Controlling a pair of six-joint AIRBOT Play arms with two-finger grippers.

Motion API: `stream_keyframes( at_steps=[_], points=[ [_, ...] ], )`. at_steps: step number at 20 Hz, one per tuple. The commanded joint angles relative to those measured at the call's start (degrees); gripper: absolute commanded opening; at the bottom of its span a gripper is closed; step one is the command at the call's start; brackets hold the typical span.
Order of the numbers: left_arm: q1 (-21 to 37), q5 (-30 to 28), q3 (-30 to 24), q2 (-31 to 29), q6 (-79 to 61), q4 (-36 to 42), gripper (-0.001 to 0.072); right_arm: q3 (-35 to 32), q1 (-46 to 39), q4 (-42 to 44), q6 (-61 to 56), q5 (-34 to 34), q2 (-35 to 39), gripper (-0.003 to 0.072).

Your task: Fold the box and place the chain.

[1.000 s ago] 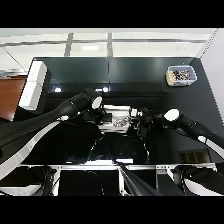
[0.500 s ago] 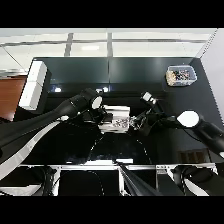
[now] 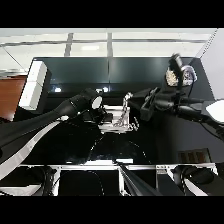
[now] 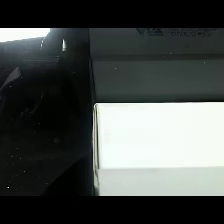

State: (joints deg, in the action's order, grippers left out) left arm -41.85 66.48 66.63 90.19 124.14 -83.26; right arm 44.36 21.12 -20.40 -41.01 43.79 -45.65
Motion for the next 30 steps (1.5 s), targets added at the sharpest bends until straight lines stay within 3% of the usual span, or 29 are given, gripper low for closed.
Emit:
stream_keyframes(
  at_steps=[1, 9, 10, 11, 12, 15, 18, 20, 21, 22, 25, 26, 30],
  points=[
    [0.0, 0.0, 0.0, 0.0, 0.0, 0.0, 0.003, 1.8, 0.1, 4.4, -0.9, 0.7, -0.8, 0.0023],
    [0.0, 0.0, 0.0, 0.0, 0.0, 0.0, 0.0031, 1.6, 3.5, -8.5, -9.7, 5.5, -16.3, 0.0024],
    [0.0, 0.0, 0.0, 0.0, 0.0, 0.0, 0.0031, 1.6, 3.4, -9.6, -9.9, 6.1, -17.2, 0.0054],
    [0.0, 0.0, 0.0, 0.0, 0.0, 0.0, 0.003, 1.6, 3.2, -11.4, -10.7, 6.2, -17.3, 0.0315],
    [0.0, 0.0, 0.0, 0.0, 0.0, 0.0, 0.003, 1.8, 2.3, -11.7, -10.8, 7.2, -16.9, 0.0378],
    [0.0, 0.0, 0.0, 0.0, 0.0, 0.0, 0.003, 1.8, -6.6, -13.6, -10.9, 14.5, -13.6, 0.0378],
    [0.0, 0.0, 0.0, 0.0, 0.0, 0.0, 0.003, 0.7, -15.3, -23.4, -10.2, 20.5, -12.3, 0.0377],
    [0.0, 0.0, 0.0, 0.0, 0.0, -0.1, 0.003, -4.4, -15.6, -26.6, -4.7, 16.7, -12.4, 0.038],
    [0.0, 0.0, 0.0, 0.0, 0.0, 0.0, 0.003, -7.9, -14.5, -26.5, -0.9, 12.7, -12.4, 0.0575],
    [0.0, 0.0, 0.0, 0.0, 0.0, 0.0, 0.003, -11.0, -12.7, -26.5, 3.8, 8.6, -12.5, 0.0712],
    [0.0, 0.0, 0.0, 0.0, 0.0, 0.0, 0.003, -16.7, -5.2, -26.6, 25.9, -0.6, -13.6, 0.0706],
    [0.0, 0.0, 0.0, 0.0, 0.0, -0.1, 0.003, -17.4, -2.6, -26.8, 36.3, -1.5, -13.8, 0.0706],
    [0.0, 0.0, 0.0, 0.0, 0.0, 0.0, 0.003, -16.9, -2.1, -14.4, 53.7, -1.9, -18.2, 0.0705]
  ],
)
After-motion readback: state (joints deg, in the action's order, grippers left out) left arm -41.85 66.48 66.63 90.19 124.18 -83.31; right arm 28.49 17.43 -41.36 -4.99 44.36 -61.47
